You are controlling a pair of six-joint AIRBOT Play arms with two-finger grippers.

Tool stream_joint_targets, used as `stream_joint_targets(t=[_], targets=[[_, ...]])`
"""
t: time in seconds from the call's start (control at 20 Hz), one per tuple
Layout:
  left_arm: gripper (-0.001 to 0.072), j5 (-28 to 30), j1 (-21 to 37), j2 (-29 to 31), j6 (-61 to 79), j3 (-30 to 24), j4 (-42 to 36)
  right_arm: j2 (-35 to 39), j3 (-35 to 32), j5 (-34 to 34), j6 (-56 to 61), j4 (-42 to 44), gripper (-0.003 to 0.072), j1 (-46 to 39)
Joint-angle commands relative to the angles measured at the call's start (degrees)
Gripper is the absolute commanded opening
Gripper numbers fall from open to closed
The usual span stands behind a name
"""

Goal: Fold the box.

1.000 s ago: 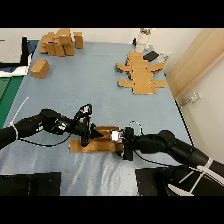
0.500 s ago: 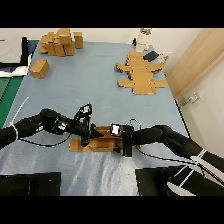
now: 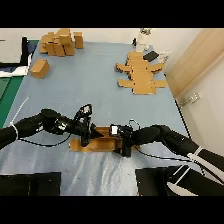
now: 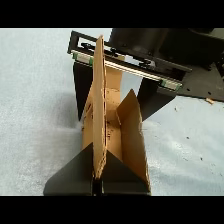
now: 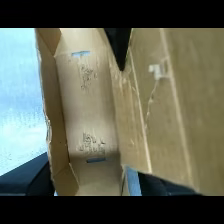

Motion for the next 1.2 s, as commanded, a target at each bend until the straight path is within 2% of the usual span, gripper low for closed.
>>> stream_joint_targets(t=[0.0,0.5,0.55,0.6,0.65,1.15], targets=[[0.0013,0.02,-0.02,0.02,0.00,0.04,0.00,-1.33,0.00,-0.04,-2.97,0.31,0.0720,0.00],[0.0012,0.00,-0.02,0.02,0.00,0.04,0.00,-2.56,0.00,-0.04,-4.61,0.00,0.0720,0.00],[0.0012,0.02,-0.02,0.02,0.00,0.04,0.00,-2.56,0.00,-0.04,-4.59,-0.02,0.0701,0.00],[0.0012,0.02,-0.02,0.02,0.00,0.04,0.00,-2.56,0.00,-0.17,-4.57,0.00,0.0592,0.00],[0.0013,0.02,-0.02,0.02,0.00,0.04,0.00,-2.56,0.00,-0.17,-4.57,0.00,0.0571,0.00],[0.0013,0.02,-0.02,0.02,0.00,0.04,0.00,-2.54,0.02,-0.20,-4.57,0.00,0.0571,0.00]])
